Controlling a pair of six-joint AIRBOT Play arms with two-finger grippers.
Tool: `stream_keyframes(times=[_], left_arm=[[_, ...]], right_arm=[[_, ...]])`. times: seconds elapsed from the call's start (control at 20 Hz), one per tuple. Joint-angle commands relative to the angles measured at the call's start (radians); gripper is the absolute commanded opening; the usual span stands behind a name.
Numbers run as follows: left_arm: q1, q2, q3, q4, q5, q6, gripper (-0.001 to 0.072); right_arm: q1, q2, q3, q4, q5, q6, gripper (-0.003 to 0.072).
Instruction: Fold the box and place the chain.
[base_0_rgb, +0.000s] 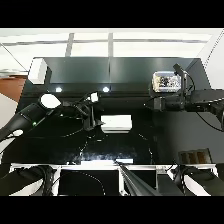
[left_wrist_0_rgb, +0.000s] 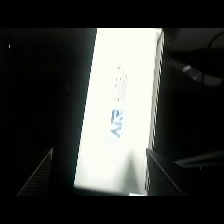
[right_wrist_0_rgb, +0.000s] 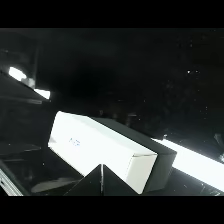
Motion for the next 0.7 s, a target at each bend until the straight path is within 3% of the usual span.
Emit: stream_keyframes(times=[0.0,0.1,0.65], left_arm=[[-0.06,-0.05,0.001,-0.159,0.121,0.107,0.0707],[-0.091,-0.089,0.001,-0.255,0.133,0.188,0.0707],[-0.119,-0.136,0.003,-0.154,0.099,0.177,0.0707]], right_arm=[[-0.004,0.002,0.0,-0.008,0.012,0.001,0.002],[-0.004,0.002,0.0,-0.011,0.013,0.001,0.002],[-0.004,0.001,0.0,-0.03,0.019,0.001,0.002]])
